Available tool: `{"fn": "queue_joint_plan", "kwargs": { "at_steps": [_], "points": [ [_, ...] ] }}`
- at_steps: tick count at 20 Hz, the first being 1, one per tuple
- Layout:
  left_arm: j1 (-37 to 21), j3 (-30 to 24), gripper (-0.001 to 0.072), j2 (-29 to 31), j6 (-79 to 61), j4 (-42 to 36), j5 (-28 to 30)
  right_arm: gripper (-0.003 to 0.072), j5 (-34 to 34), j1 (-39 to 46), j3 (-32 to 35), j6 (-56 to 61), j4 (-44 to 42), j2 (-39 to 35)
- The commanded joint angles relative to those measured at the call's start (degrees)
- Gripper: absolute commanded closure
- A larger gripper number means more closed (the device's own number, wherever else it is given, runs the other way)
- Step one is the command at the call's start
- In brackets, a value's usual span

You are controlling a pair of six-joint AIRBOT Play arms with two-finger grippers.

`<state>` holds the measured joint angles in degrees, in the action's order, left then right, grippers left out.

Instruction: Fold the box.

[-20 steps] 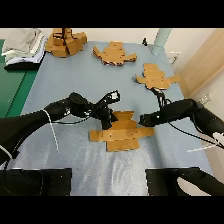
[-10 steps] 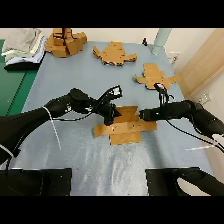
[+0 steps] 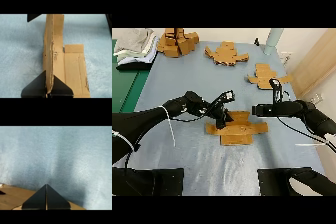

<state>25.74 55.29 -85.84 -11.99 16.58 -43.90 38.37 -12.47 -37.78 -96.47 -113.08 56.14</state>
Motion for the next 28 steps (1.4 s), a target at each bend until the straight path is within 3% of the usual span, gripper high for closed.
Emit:
{"fn": "queue_joint_plan", "kwargs": {
  "at_steps": [1, 6, 11, 14, 16, 18, 19, 24, 28],
  "points": [
    [-0.1, 0.0, 0.0697, -0.5, 0.0, 0.2, 0.0, 0.0681, -0.4, 0.0, -0.1, 0.0, 0.2, 0.0],
    [-0.1, 0.0, 0.0695, -0.5, 0.0, 0.2, 0.0, 0.0681, 3.1, -0.1, -0.3, -0.7, 0.6, -0.3],
    [-0.1, 0.0, 0.0696, -0.5, 0.0, 0.2, 0.0, 0.0682, 23.6, -3.2, -0.4, -0.4, 10.0, -9.5],
    [-0.1, 0.0, 0.0696, -0.5, 0.0, 0.2, 0.0, 0.0682, 28.8, -11.5, 3.1, -3.2, 12.0, -18.0],
    [-0.1, 0.0, 0.0696, -0.5, 0.0, 0.2, 0.0, 0.0645, 26.9, -19.3, 6.8, -10.5, 12.0, -21.3],
    [-0.1, 0.0, 0.0696, -0.5, 0.0, 0.2, 0.0, 0.0192, 22.3, -27.4, 10.7, -19.2, 13.5, -20.8],
    [-0.1, 0.0, 0.0696, -0.5, 0.0, 0.2, 0.0, 0.0128, 19.5, -30.5, 12.2, -23.0, 15.5, -19.5],
    [0.0, 0.0, 0.0696, -0.5, 0.0, 0.2, 0.0, 0.0128, 5.5, -35.0, 13.7, -23.9, 29.3, -10.0],
    [0.0, 0.0, 0.0696, -0.5, 0.0, 0.2, 0.0, 0.0128, 0.5, -35.0, 13.7, -23.8, 33.6, -3.7]
  ]
}}
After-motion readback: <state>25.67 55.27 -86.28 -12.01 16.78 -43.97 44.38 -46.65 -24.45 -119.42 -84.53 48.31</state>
